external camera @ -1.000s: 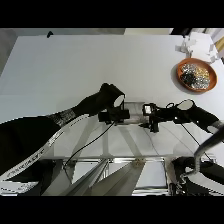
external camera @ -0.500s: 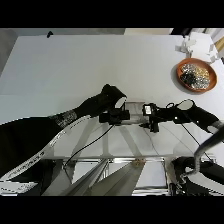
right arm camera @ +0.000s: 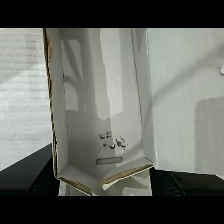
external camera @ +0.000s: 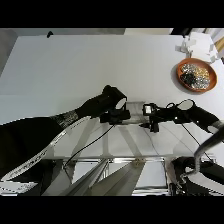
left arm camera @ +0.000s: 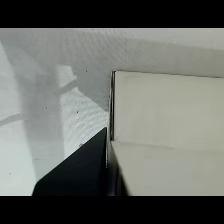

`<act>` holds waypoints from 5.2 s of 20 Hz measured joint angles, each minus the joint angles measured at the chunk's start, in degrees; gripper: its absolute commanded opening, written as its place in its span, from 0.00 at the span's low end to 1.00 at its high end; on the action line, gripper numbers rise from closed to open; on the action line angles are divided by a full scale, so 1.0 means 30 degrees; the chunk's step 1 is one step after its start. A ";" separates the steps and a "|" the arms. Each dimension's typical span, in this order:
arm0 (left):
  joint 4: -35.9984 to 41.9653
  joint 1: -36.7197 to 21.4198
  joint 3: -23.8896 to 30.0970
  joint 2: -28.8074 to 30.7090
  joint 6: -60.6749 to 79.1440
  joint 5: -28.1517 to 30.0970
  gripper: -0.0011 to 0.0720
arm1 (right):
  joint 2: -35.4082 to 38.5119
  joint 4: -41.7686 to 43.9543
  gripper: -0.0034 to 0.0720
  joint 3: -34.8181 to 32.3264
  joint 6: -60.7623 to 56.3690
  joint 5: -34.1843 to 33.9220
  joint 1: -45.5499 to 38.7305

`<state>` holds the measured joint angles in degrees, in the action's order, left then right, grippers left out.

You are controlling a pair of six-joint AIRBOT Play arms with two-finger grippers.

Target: Fold the box and place the chain.

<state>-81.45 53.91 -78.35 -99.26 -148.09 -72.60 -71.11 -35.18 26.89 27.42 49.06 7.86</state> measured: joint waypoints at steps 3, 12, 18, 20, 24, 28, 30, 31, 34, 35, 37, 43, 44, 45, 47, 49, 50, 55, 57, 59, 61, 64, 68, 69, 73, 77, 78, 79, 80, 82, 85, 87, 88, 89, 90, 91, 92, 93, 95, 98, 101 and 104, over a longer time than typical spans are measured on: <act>-0.0160 0.0000 0.0000 0.0000 -0.0015 0.0022 0.14 | 0.0000 0.0007 0.59 0.0000 -0.0007 0.0000 0.0000; -0.0197 0.0080 -0.0015 -0.0452 0.0007 0.0000 0.14 | 0.0000 0.0007 0.59 0.0000 0.0029 -0.0015 0.0000; -0.0138 0.0051 -0.0029 -0.0510 0.0153 -0.0255 0.02 | 0.0000 -0.0022 0.59 0.0000 0.0138 -0.0015 0.0007; -0.0138 0.0044 -0.0029 -0.0510 0.0124 -0.0270 0.02 | 0.0000 -0.0022 0.59 0.0000 0.0102 -0.0015 0.0007; -0.0146 0.0044 -0.0029 -0.0510 0.0073 -0.0291 0.10 | 0.0000 -0.0015 0.59 0.0000 0.0058 -0.0015 0.0007; -0.0168 0.0044 -0.0029 -0.0525 -0.0022 -0.0408 0.22 | 0.0000 0.0007 0.59 0.0000 0.0000 -0.0007 0.0007; -0.0153 -0.0015 -0.0029 -0.0481 0.0000 -0.0539 0.22 | 0.0000 0.0015 0.59 0.0000 0.0000 -0.0007 0.0007; -0.0117 -0.0058 -0.0022 -0.0430 0.0007 -0.0656 0.22 | 0.0000 0.0022 0.59 0.0000 -0.0029 -0.0015 0.0007; -0.0036 -0.0204 -0.0022 -0.0219 0.0073 -0.0845 0.22 | 0.0000 0.0036 0.59 0.0000 -0.0044 -0.0015 0.0007; -0.0036 -0.0240 -0.0022 -0.0168 0.0073 -0.0845 0.22 | 0.0000 0.0051 0.59 0.0000 -0.0044 -0.0015 0.0007; -0.0051 -0.0313 -0.0022 -0.0102 0.0080 -0.0823 0.22 | 0.0000 0.0058 0.59 0.0000 -0.0036 -0.0029 0.0007; 0.0022 -0.0357 -0.0022 -0.0058 0.0357 0.0262 0.22 | 0.0000 0.0007 0.59 0.0000 0.0015 -0.0015 0.0007; 0.0058 -0.0364 -0.0022 -0.0066 0.0364 0.0386 0.22 | 0.0000 0.0007 0.59 0.0000 0.0015 -0.0015 0.0007; 0.0073 -0.0364 -0.0022 -0.0080 0.0379 0.0466 0.22 | 0.0000 0.0007 0.59 0.0000 0.0015 -0.0015 0.0007; 0.0102 -0.0364 -0.0022 -0.0189 0.0437 0.0648 0.22 | 0.0000 0.0007 0.59 0.0000 0.0015 -0.0015 0.0000; 0.0124 -0.0350 -0.0029 -0.0306 0.0474 0.0692 0.06 | 0.0000 0.0000 0.59 0.0000 0.0022 -0.0015 0.0000; 0.0095 -0.0350 -0.0029 -0.0342 0.0517 0.0561 0.02 | 0.0000 -0.0022 0.59 0.0000 0.0036 -0.0015 -0.0007; 0.0117 -0.0335 -0.0044 -0.0430 0.0503 0.0495 0.04 | 0.0007 -0.0022 0.59 0.0000 0.0087 -0.0036 -0.0007; 0.0175 -0.0335 -0.0044 -0.0444 0.0357 0.0474 0.18 | 0.0007 -0.0007 0.59 0.0000 0.0044 -0.0029 -0.0007; 0.0364 -0.0328 -0.0029 -0.0437 0.0517 0.0452 0.34 | 0.0000 0.0022 0.59 0.0000 -0.0051 -0.0036 0.0000; 0.0415 -0.0328 -0.0029 -0.0299 0.0707 0.0226 0.43 | 0.0000 0.0022 0.59 0.0000 -0.0022 -0.0015 0.0000; 0.0291 -0.0379 -0.0029 0.0204 0.1231 -0.0146 0.49 | 0.0000 0.0015 0.59 0.0000 0.0007 0.0007 0.0007; 0.0248 -0.0692 -0.0029 0.1282 0.2441 -0.0393 0.49 | 0.0000 0.0007 0.59 0.0000 0.0015 0.0000 0.0007; 0.0248 -0.0816 -0.0029 0.1632 0.2900 -0.0517 0.49 | 0.0000 0.0007 0.59 0.0000 0.0015 0.0000 0.0007; 0.0219 -0.1508 -0.0029 0.3293 0.5530 -0.1224 0.49 | 0.0000 0.0007 0.59 0.0000 0.0015 0.0000 0.0007; 0.0124 -0.2470 -0.0022 0.5166 1.0346 -0.2812 0.65 | 0.0000 0.0007 0.59 0.0000 0.0022 -0.0007 0.0007; 0.0146 -0.2747 0.0036 0.5646 1.2298 -0.3264 0.72 | 0.0000 0.0007 0.59 0.0000 0.0022 -0.0007 0.0007; 0.0277 -0.3002 0.0175 0.6047 1.4367 -0.3577 0.73 | 0.0000 0.0007 0.59 0.0000 0.0022 -0.0007 0.0007; 0.0590 -0.3257 0.0386 0.6419 1.6619 -0.3869 0.74 | 0.0000 0.0007 0.59 0.0000 0.0022 -0.0007 0.0007; 0.1603 -0.3745 0.1195 0.7067 2.1930 -0.4007 0.95 | 0.0000 0.0007 0.59 0.0000 0.0022 -0.0007 0.0007; 0.3118 -0.4379 0.3366 0.7563 2.9347 -0.2521 0.97 | 0.0000 0.0007 0.59 0.0000 0.0029 -0.0007 0.0007; 0.4597 -0.4911 0.5253 0.7686 3.3835 -0.0554 0.97 | 0.0000 0.0007 0.59 0.0000 0.0029 -0.0007 0.0007; 0.5479 -0.5253 0.6207 0.7686 3.5955 0.0546 0.97 | 0.0000 0.0000 0.59 0.0000 0.0029 -0.0015 0.0007; 0.6390 -0.5595 0.7002 0.7643 3.7747 0.1501 0.97 | 0.0000 0.0007 0.59 0.0000 0.0029 -0.0015 0.0007; 0.7242 -0.5974 0.7730 0.7512 3.9495 0.2433 0.97 | 0.0000 0.0000 0.59 0.0000 0.0029 -0.0015 0.0007; 0.7919 -0.6324 0.8233 0.7344 4.0931 0.3089 0.97 | 0.0000 0.0007 0.59 0.0000 0.0029 -0.0007 0.0007; 0.8531 -0.6666 0.8641 0.7104 4.2257 0.3687 0.97 | 0.0000 0.0000 0.59 0.0000 0.0029 -0.0015 0.0007; 0.8998 -0.6951 0.8932 0.6819 4.3393 0.4160 0.97 | 0.0000 0.0000 0.59 0.0000 0.0029 -0.0015 0.0007; 0.9857 -0.7337 0.9282 0.6186 4.5207 0.5071 0.97 | 0.0000 0.0007 0.59 0.0000 0.0029 -0.0015 0.0007; 1.1570 -0.7577 0.9508 0.5282 4.7561 0.5967 0.97 | 0.0000 0.0007 0.59 0.0000 0.0022 -0.0007 0.0007; 1.3194 -0.7635 0.9602 0.4772 4.9499 0.6747 0.97 | 0.0000 0.0007 0.59 0.0000 0.0022 -0.0007 0.0007; 1.3981 -0.7599 0.9639 0.4524 5.0548 0.7249 0.97 | 0.0000 0.0000 0.59 0.0000 0.0029 -0.0007 0.0007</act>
<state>-39.51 31.11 -49.43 -85.69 3.55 -50.85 -71.11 -35.18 26.89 27.51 49.04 7.88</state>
